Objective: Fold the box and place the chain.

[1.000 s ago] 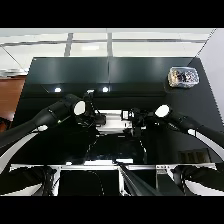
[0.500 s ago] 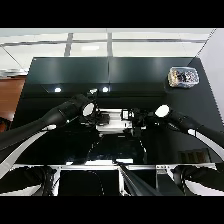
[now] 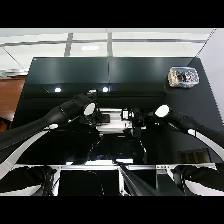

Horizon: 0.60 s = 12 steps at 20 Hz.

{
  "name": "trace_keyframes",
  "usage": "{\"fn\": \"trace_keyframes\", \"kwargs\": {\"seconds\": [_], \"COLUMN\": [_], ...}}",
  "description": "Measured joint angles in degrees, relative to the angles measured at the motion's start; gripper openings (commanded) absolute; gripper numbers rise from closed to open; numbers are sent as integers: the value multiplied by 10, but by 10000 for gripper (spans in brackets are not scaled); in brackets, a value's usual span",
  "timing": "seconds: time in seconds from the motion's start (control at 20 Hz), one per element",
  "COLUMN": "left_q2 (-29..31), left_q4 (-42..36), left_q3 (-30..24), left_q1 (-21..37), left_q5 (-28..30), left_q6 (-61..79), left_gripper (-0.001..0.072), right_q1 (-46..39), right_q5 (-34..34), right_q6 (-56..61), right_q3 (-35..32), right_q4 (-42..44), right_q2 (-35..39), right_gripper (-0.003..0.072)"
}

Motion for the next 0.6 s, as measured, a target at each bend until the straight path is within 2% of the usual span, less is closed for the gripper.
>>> {"fn": "trace_keyframes", "kwargs": {"seconds": [0.15, 0.25, 0.3, 0.6], "left_q2": [-3, -6, -5, -10], "left_q4": [-4, -9, -13, -7], "left_q3": [1, 0, 0, 13], "left_q1": [-1, -1, -2, -4], "left_q5": [0, 4, 2, -6], "left_q6": [-5, -8, -10, -10], "left_gripper": [42, 394, 424, 406], "right_q1": [0, 0, 0, 0], "right_q5": [0, 0, 0, 0], "right_q6": [0, 0, 0, 0], "right_q3": [0, 0, 0, 0], "right_q4": [0, 0, 0, 0], "right_q2": [0, 0, 0, 0], "right_gripper": [198, 198, 199, 199]}}
